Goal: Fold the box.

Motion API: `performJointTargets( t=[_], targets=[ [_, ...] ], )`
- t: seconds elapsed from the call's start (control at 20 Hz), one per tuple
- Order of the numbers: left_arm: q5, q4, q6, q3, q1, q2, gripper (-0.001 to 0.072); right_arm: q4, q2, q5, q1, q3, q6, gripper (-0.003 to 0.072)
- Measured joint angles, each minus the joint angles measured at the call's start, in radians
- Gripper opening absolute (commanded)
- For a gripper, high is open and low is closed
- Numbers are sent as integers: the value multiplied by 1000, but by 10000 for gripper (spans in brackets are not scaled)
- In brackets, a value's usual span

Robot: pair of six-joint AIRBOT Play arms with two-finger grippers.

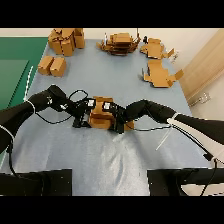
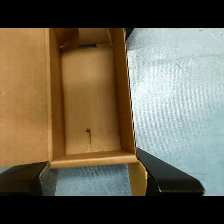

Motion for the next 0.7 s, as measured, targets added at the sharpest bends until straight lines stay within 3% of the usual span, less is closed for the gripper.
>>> performJointTargets(
  t=[0.05,0.1,0.15,0.5,0.6,0.7],
  targets=[
    [-2,-1,0,0,0,0,297,0,0,0,0,0,0,172],
    [-5,-3,0,0,0,0,297,0,1,-1,0,0,1,240],
    [-8,-6,0,0,0,0,297,0,1,-2,0,0,2,379],
    [-19,-22,-4,0,0,0,295,0,2,-3,0,0,10,400],
    [-20,-23,-8,0,0,0,295,0,2,-3,0,0,10,580],
    [-27,-27,-13,0,0,0,295,0,2,-4,-2,0,24,608]
  ],
)
